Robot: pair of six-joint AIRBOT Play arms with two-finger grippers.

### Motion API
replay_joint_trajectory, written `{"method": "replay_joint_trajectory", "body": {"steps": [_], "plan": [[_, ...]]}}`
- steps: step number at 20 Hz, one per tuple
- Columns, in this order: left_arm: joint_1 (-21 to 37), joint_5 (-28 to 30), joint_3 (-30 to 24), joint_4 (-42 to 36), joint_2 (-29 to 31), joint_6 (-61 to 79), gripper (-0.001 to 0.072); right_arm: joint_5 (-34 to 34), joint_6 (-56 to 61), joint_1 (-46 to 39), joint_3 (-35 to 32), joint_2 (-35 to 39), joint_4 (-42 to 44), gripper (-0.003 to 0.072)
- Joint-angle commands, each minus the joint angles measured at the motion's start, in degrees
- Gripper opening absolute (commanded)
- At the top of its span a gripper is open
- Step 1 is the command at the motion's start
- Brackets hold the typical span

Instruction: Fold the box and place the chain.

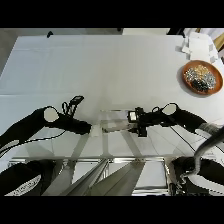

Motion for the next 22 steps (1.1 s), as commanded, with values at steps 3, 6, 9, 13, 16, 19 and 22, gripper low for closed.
{"method": "replay_joint_trajectory", "body": {"steps": [3, 6, 9, 13, 16, 19, 22], "plan": [[-1.0, 1.2, 0.0, -6.4, -0.2, 2.7, 0.0007, 0.0, 0.0, 0.0, 0.0, 0.0, 0.0, 0.0292], [-1.4, 1.3, 0.1, -7.9, 1.7, 3.4, 0.0007, 0.0, 0.0, 0.0, 0.0, 0.0, 0.0, 0.0292], [-1.4, 1.8, 0.2, -8.6, 5.1, 3.4, 0.0009, 0.0, 0.0, 0.0, 0.0, 0.0, 0.0, 0.0292], [-1.4, 2.1, 0.2, -11.7, 6.7, 3.4, 0.0061, 0.0, 0.0, 0.0, 0.0, 0.0, 0.0, 0.0292], [-1.4, 2.1, 0.2, -11.9, 6.7, 3.3, 0.0091, 0.0, 0.0, 0.0, 0.0, 0.0, 0.0, 0.0292], [-1.5, 1.9, 0.2, -12.5, 6.7, 3.2, 0.0108, 0.0, 0.0, 0.0, 0.0, 0.0, 0.0, 0.0292], [-3.1, 2.2, 0.2, -12.6, 6.6, 3.2, 0.0171, 0.0, 0.0, 0.0, 0.0, 0.0, 0.0, 0.0292]]}}
